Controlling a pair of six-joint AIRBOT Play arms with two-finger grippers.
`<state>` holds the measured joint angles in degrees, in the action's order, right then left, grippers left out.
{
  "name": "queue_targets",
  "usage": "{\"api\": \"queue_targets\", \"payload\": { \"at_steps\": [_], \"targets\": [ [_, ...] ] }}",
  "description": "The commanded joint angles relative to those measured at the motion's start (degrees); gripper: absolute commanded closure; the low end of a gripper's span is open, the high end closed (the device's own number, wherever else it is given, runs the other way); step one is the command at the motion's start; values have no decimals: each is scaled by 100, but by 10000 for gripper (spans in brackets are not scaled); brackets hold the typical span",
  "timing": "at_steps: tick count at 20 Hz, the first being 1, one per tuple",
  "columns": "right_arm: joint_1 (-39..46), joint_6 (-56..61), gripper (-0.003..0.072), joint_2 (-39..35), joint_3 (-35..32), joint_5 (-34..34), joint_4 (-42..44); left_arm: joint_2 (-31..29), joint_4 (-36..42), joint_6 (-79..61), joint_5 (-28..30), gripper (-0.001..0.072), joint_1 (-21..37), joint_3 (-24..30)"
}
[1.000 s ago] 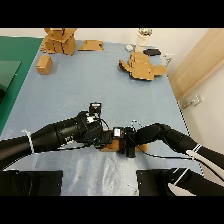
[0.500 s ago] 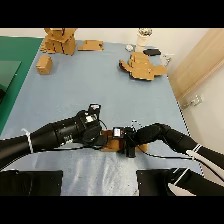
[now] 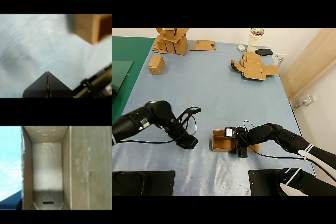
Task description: Fold the box.
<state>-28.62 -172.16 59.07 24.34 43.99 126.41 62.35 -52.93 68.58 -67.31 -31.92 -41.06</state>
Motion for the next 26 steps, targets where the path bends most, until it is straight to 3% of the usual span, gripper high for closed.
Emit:
{"api": "queue_targets", "payload": {
  "at_steps": [1, 2, 3, 4, 10, 15, 26],
  "targets": [
    [-2, 2, 87, 2, -2, -2, 0, -79, 1856, -4929, 595, 692, 850, 269],
    [-2, 2, 87, 2, -2, -2, 0, -79, 1659, -5053, 938, 566, 765, 269],
    [-2, 2, 87, 2, -2, -2, 0, -76, 1556, -5056, 1311, 166, 647, 280],
    [-2, 2, 87, 2, -2, -2, 0, -79, 1543, -5066, 1613, 12, 546, 299],
    [0, 2, 87, 2, -2, -2, 0, -26, 1766, -6811, 1947, 11, 380, 688],
    [-2, 2, 87, 2, -2, -2, 0, -20, 3604, -9018, 2087, 11, 330, 1495],
    [-2, 2, 87, 2, -2, 0, 0, 345, 3735, -9040, 3366, 11, -699, 1528]
  ]
}}
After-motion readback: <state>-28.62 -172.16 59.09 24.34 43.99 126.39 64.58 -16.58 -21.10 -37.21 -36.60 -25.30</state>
